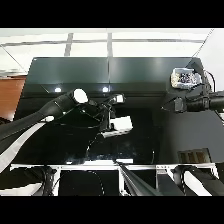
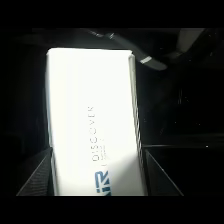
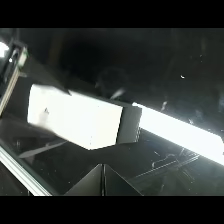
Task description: Fold the box and place the chain.
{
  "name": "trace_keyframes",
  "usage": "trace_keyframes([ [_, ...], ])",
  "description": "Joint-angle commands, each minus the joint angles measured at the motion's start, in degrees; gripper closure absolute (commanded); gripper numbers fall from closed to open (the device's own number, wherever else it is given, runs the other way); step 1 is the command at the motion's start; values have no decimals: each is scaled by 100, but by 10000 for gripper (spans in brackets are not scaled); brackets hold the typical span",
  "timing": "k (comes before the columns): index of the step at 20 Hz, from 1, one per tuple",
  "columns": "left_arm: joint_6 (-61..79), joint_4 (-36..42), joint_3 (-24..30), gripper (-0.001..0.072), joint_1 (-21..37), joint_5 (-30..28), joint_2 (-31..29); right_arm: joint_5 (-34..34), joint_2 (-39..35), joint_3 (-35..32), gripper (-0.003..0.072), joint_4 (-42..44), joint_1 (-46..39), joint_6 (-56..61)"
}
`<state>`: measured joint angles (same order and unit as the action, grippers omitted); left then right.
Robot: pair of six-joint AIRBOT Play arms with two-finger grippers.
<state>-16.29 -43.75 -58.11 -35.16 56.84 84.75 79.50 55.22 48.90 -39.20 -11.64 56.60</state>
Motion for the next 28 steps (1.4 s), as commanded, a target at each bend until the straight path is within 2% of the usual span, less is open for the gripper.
trace_keyframes([
  [1, 7, -280, -4, -7, -225, -192, 11, -50, -4, -2, 671, -4, -4, 0],
  [7, -315, -520, -4, -8, -654, -887, 157, -50, -4, -2, 670, -4, -4, 22],
  [12, -367, -544, 7, 5, -678, -1187, 210, -96, -4, -2, 670, -4, -4, 24],
  [13, -367, -579, 7, 101, -675, -1187, 232, -144, -4, -2, 670, 0, -4, 26],
  [14, -385, -656, 2, 278, -669, -1176, 229, -186, -4, -2, 670, -4, -4, 46],
  [15, -719, -861, -39, 425, -629, -1141, 221, -221, -4, -2, 670, -4, -4, 70],
  [17, -1987, -1733, -323, 443, -372, -1106, 219, -247, -4, -2, 670, -4, -4, 111],
  [19, -2846, -2605, -765, 443, 229, -955, 219, -299, -4, -2, 670, -7, -4, 155],
  [21, -3480, -3110, -1281, 443, 1119, -914, 221, -400, -4, -2, 671, -7, -4, 177],
  [25, -4634, -3204, -2312, 443, 3314, -1294, 428, -616, -2, -2, 671, 2, -2, 264],
  [28, -5104, -3206, -3403, 442, 4612, -907, 1174, -625, -4, -2, 670, 13, -2, 280],
])
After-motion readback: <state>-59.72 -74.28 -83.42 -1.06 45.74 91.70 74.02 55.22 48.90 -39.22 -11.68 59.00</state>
